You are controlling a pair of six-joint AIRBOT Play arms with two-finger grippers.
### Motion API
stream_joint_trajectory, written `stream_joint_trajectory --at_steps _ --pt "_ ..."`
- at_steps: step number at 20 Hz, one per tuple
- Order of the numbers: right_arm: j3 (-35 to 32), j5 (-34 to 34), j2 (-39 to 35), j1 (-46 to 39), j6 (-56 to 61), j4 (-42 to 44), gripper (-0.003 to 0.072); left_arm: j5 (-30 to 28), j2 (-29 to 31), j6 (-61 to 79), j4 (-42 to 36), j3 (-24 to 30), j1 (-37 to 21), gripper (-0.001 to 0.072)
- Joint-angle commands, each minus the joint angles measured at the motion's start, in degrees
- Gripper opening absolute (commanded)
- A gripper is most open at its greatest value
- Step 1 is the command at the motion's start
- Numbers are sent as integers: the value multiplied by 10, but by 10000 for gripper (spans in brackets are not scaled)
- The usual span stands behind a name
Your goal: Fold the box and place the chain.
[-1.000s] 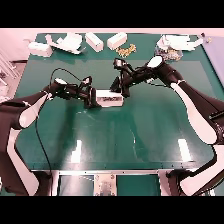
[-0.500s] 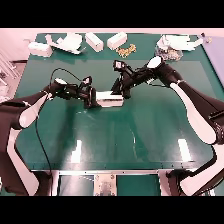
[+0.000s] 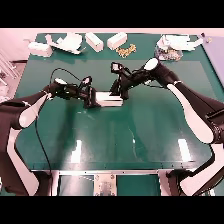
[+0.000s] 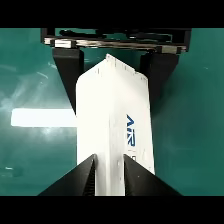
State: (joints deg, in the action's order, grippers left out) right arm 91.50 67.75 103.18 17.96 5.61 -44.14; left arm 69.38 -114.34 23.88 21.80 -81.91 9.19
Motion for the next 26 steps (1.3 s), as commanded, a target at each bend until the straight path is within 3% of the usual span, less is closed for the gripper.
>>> stream_joint_trajectory --at_steps 1,5,8,16,23,25,26 --pt "0 -27 1 1 0 -3 209 2 0 2 1 0 0 579" --pt "0 -24 1 1 0 -3 189 2 0 2 1 0 0 579" --pt "-1 18 1 1 0 -6 188 2 0 2 1 0 0 579" --pt "-37 7 1 1 -2 -11 187 2 0 2 1 0 0 579" --pt "-65 52 1 0 -4 -2 194 2 0 2 1 0 0 579" --pt "-82 51 1 0 -18 6 220 2 0 2 1 0 0 579" --pt "-84 52 1 0 -18 6 267 2 0 2 1 0 0 579"
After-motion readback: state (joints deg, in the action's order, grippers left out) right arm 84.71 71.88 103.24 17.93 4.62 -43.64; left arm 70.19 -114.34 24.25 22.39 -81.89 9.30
